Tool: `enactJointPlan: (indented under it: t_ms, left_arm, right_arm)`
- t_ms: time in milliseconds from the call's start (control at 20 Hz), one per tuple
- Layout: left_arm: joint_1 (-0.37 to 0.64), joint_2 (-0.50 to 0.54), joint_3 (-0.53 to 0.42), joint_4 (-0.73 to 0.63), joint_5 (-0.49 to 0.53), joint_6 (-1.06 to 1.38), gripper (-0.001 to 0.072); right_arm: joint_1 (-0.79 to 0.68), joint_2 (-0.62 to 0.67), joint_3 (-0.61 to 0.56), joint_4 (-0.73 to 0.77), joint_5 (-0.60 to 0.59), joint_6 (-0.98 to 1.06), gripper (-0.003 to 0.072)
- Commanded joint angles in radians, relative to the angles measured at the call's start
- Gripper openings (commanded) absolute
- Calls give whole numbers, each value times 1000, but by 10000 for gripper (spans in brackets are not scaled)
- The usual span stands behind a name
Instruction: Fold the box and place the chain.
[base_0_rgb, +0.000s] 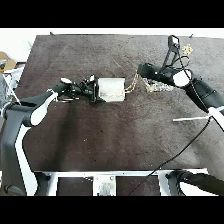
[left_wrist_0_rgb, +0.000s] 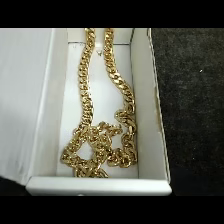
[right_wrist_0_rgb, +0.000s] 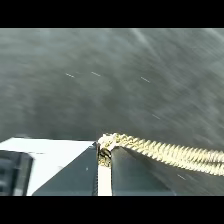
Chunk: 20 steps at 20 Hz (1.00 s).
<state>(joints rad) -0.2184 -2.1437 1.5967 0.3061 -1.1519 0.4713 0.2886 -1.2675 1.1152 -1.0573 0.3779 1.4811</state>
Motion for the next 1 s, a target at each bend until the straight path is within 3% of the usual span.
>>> enactJointPlan:
  t_ms: [0,200,600,700,850,950]
  left_arm:
    - [0,0,0,0,0,0,62]
    - [0,0,0,0,0,0,61]
    - [0,0,0,0,0,0,61]
    - [0,0,0,0,0,0,61]
    - [0,0,0,0,0,0,61]
    - [0,0,0,0,0,0,61]
  right_arm:
    - [114,24,2,15,-126,-3,4]
    - [208,13,2,14,-223,23,4]
    - [261,-208,2,13,-204,34,5]
    - [247,-220,2,-8,-135,29,272]
    - [188,-182,0,-85,25,34,275]
    - [98,-142,-48,-117,63,91,275]
